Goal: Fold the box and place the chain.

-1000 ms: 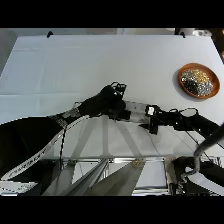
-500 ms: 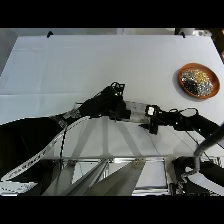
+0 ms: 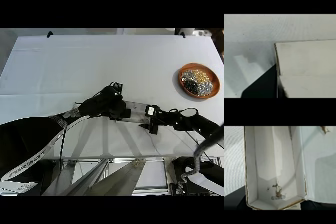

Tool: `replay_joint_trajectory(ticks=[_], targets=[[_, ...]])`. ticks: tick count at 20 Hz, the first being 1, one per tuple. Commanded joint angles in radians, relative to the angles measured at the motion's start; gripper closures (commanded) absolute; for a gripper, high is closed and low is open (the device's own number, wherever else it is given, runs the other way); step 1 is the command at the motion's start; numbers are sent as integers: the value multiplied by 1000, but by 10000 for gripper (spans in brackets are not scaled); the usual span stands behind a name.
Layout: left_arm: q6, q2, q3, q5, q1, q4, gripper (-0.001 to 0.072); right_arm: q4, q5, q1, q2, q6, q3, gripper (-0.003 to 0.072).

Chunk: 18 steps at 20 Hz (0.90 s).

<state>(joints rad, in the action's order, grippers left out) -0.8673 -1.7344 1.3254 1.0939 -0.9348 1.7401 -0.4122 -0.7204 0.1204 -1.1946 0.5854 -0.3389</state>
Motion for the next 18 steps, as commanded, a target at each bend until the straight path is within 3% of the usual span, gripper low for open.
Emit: replay_joint_trajectory(ticks=[1,9,11,18], targets=[[3,0,0,-6,0,14,702,0,0,1,0,-1,0,323],[-2,1,0,1,0,11,681,0,0,1,0,-1,0,323],[-11,6,0,8,1,17,480,0,0,1,0,-1,0,323],[-12,67,0,10,22,-14,432,0,0,1,0,-1,0,323]])
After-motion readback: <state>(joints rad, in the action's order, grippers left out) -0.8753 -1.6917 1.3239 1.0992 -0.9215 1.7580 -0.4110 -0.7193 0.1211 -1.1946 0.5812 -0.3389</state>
